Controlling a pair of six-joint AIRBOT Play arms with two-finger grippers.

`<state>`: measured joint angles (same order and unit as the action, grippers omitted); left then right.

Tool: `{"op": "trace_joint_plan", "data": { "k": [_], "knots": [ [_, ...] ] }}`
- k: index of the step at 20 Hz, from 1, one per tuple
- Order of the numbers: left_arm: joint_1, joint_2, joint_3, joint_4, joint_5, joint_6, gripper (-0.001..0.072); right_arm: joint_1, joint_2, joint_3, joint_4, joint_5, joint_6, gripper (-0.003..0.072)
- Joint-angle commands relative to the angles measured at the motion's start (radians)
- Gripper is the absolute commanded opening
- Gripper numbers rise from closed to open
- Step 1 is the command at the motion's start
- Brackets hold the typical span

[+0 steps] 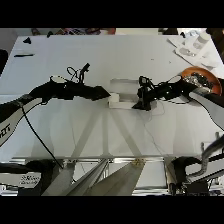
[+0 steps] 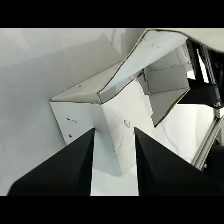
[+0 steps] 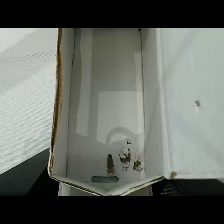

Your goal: Fold the box and place the chain.

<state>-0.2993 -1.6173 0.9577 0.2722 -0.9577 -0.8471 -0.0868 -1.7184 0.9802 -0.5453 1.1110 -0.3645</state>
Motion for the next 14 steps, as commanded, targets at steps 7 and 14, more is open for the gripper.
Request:
{"op": "trace_joint_plan", "data": {
  "k": [7, 14],
  "knots": [
    [-0.059, 0.0, 0.001, 0.051, 0.094, 0.118, 0.0355, 0.0, 0.0, 0.001, 0.0, 0.0, 0.0, 0.0403],
    [-0.094, 0.013, 0.024, 0.067, 0.187, 0.117, 0.0355, 0.0, 0.0, 0.001, 0.0, 0.0, 0.0, 0.0403]
  ]
}}
